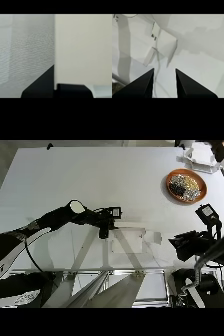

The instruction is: Fold the box and place the chain.

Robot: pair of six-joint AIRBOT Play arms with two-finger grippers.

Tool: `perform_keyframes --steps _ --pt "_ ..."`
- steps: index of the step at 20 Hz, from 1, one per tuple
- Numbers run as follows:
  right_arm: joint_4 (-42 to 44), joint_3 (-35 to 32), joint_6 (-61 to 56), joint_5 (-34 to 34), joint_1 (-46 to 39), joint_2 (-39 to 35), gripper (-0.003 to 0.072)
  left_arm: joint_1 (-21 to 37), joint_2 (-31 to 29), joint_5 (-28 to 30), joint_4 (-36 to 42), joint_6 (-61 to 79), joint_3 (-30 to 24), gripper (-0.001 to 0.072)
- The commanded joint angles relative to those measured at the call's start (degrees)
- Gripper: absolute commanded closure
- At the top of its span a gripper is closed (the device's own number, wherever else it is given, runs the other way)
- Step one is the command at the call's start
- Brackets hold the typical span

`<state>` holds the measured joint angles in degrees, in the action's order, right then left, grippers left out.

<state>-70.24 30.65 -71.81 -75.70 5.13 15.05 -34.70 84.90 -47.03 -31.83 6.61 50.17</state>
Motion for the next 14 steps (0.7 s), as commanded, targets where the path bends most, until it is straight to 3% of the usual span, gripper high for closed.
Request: perform_keyframes --steps 1,12,14 --pt "0.00 -0.02 0.07 0.79 -0.02 -0.02 0.0384 0.00 2.34 1.36 -0.61 -1.86 1.36 0.0705" --pt "0.00 -0.02 0.09 1.05 -0.02 -0.02 0.0384 -0.02 4.59 0.52 -0.61 -1.01 1.38 0.0705" --pt "0.00 -0.02 0.09 1.22 -0.02 -0.02 0.0384 0.04 4.61 -2.69 -0.92 0.94 1.53 0.0707"
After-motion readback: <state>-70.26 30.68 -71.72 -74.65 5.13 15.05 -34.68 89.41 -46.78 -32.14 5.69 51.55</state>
